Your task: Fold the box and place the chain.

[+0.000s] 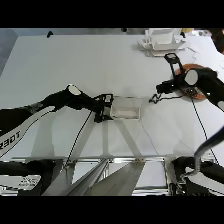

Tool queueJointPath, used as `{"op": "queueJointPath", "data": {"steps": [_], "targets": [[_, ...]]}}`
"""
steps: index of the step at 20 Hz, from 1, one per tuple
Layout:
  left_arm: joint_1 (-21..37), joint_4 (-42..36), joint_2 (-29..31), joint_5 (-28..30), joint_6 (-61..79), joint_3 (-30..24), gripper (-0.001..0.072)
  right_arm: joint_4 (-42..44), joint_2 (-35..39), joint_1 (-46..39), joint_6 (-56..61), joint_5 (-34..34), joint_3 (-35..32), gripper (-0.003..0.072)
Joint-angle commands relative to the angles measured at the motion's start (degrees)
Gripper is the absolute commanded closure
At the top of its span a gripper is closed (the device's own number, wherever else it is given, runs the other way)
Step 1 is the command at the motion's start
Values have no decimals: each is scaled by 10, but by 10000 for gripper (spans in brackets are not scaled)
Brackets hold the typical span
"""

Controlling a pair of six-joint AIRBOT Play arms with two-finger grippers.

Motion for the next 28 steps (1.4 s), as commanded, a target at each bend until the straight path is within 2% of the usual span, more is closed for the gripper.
{"op": "queueJointPath", "data": {"steps": [1,5,9,10,11,12,17,19,28], "targets": [[1,0,0,0,0,1,459,22,64,0,-9,26,0,668],[1,0,0,0,0,1,459,91,117,0,-47,36,0,668],[1,0,0,0,0,1,459,52,110,0,-42,10,0,664],[1,0,0,0,0,1,459,39,96,0,-33,-1,0,580],[1,0,0,0,0,1,459,37,77,0,-24,-13,0,430],[1,0,0,0,0,1,459,37,56,0,-24,-23,0,365],[1,0,0,0,0,1,459,22,-58,0,-31,-50,0,369],[1,0,0,0,0,1,459,22,-90,0,-30,-61,0,410],[1,0,0,0,0,1,459,22,-158,0,-30,-68,0,412]]}}
